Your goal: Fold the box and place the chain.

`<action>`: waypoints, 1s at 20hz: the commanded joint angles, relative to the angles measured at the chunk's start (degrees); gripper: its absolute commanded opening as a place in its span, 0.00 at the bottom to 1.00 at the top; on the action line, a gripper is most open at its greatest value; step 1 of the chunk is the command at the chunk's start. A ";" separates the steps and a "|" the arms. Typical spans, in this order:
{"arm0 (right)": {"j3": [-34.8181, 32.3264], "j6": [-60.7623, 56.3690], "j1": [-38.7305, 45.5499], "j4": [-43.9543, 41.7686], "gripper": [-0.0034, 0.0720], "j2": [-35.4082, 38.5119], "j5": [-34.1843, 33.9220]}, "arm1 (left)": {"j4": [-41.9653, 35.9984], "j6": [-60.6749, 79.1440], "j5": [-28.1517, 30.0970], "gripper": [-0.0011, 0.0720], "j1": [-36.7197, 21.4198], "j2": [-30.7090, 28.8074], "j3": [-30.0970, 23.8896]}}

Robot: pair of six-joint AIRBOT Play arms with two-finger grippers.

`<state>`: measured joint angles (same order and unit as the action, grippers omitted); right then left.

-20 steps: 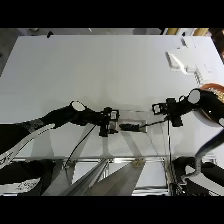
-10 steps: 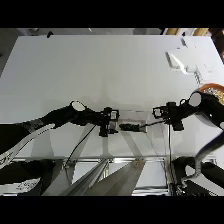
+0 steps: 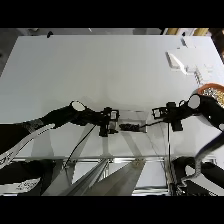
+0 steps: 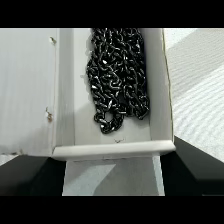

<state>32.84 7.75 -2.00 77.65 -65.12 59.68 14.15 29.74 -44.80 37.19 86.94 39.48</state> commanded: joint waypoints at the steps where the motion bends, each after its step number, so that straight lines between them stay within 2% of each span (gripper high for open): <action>1: 0.00 -1.14 -0.09 -1.03 0.07 4.96 4.39 | -0.02 0.02 0.02 0.45 0.04 0.00 0.02; 6: 0.00 -1.92 -2.89 -15.28 0.07 19.93 10.47 | -0.02 0.02 0.00 0.45 0.04 0.00 0.02; 9: 0.00 -2.43 -9.20 -24.28 0.07 23.61 10.84 | 0.00 0.02 0.02 0.45 0.04 0.00 0.02; 16: 0.00 -13.62 -26.62 -30.38 0.07 22.53 -8.48 | -0.02 0.02 0.02 0.45 0.04 0.00 0.02; 20: 0.00 -17.35 -31.06 -30.05 0.07 18.53 -14.43 | 0.00 0.02 0.00 0.45 0.04 0.00 0.02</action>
